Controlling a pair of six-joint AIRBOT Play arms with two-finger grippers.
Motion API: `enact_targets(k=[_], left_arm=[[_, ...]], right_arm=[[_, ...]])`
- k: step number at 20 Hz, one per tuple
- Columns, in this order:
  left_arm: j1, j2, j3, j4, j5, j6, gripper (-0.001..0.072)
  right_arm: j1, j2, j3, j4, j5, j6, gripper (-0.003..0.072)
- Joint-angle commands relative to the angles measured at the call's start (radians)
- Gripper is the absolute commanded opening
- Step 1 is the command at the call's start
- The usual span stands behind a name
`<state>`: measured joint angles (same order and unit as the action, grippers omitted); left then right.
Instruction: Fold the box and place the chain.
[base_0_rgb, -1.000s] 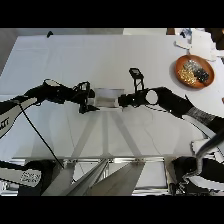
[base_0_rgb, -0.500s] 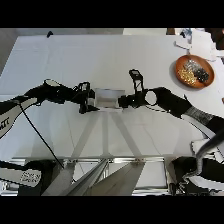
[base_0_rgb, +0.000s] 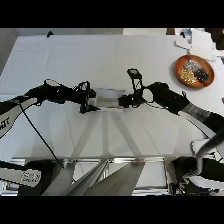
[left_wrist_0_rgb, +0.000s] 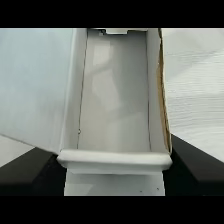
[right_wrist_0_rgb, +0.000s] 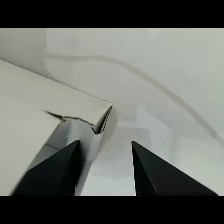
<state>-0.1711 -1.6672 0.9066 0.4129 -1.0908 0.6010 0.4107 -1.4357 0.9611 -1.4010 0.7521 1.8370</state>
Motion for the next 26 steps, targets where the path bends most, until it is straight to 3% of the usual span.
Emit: enact_targets(k=[1,10,17,20,26], left_arm=[[0.001,0.000,0.001,0.003,0.002,0.000,0.0395],[0.001,0.000,0.001,0.003,0.002,0.000,0.0395],[0.001,0.000,0.001,0.003,0.002,0.000,0.0395],[0.001,0.000,0.001,0.003,0.002,0.000,0.0395],[0.001,0.000,0.001,0.003,0.002,0.000,0.0395]], right_arm=[[0.031,-0.029,0.009,-0.020,0.031,0.015,0.0319],[0.045,-0.048,0.132,-0.024,0.048,0.067,0.0318],[0.090,-0.167,0.251,-0.129,0.217,0.166,0.0308],[0.117,-0.201,0.290,-0.225,0.243,0.281,0.0288],[0.124,-0.246,0.358,-0.255,0.318,0.420,0.0287]])
